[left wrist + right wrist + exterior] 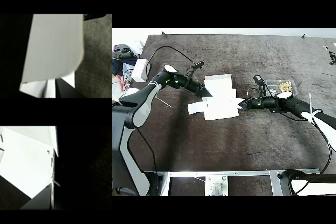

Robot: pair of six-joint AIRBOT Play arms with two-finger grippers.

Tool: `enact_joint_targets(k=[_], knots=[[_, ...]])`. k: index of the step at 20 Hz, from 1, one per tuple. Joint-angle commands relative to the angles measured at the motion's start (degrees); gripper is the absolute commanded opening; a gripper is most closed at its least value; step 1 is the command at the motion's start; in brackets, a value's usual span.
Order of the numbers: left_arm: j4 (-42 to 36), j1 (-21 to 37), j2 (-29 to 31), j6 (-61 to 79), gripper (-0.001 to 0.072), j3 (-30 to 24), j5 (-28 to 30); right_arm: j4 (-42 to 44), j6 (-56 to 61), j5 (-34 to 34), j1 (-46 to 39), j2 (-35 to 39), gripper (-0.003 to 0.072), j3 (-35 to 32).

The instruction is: Fold the box and place the chain.

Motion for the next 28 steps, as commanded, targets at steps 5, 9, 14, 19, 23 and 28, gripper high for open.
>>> enact_joint_targets(k=[5, 9, 14, 19, 23, 28], knots=[[1.0, 0.0, 0.0, 3.6, 0.0013, 0.1, 0.5, 0.1, 0.0, -0.2, 0.0, 0.0, 0.0123, 0.0], [1.0, 0.0, 0.0, 10.1, 0.0012, 0.1, 0.8, 0.3, 0.1, -0.1, -0.9, 1.3, 0.0400, 0.1], [1.0, 0.0, 0.0, 24.9, 0.0012, 0.1, 5.3, 5.7, 0.0, -0.7, -7.9, 6.2, 0.0399, 0.1], [5.4, 0.0, 0.0, 30.6, 0.0012, 0.1, 9.2, 5.2, 0.0, -0.6, -10.9, 6.5, 0.0399, 0.1], [6.6, 0.0, 0.0, 33.2, 0.0012, -1.0, 10.2, 4.9, -1.3, -1.5, -9.0, 6.5, 0.0399, 0.1], [7.3, 0.0, -0.1, 34.0, 0.0012, -1.0, 10.4, 4.4, -2.8, -0.9, -7.8, 6.5, 0.0400, 0.1]])
